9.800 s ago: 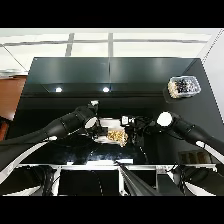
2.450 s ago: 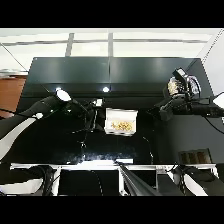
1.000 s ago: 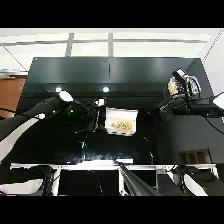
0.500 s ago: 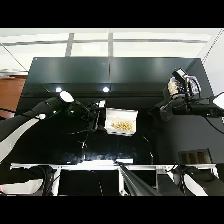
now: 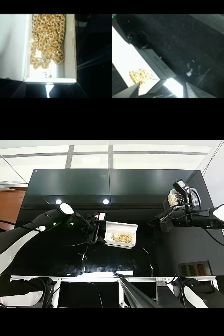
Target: Fold the box and place the chain.
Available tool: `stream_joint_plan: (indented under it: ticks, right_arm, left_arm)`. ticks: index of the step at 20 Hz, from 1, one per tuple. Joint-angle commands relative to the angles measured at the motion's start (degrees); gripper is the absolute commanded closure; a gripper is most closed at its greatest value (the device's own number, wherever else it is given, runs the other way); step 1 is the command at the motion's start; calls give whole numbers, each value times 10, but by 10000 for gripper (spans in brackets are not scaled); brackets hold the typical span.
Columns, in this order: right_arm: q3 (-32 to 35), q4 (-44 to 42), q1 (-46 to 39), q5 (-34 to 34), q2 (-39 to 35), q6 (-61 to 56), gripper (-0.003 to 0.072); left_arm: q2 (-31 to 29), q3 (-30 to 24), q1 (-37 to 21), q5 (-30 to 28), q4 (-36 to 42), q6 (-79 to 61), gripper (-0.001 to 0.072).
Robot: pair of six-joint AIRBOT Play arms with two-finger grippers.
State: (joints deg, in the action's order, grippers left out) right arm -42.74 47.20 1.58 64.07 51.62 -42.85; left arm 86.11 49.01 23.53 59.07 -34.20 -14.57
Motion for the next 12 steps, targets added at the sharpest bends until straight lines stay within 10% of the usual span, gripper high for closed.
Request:
stream_joint_plan:
  ticks: [1,12]
  right_arm:
    - [0,0,0,-1,0,0,-14]
    - [-41,112,123,-119,38,-103,-14]
  left_arm:
    - [-1,0,0,0,-9,23,219]
    - [-20,0,0,-52,-20,111,218]
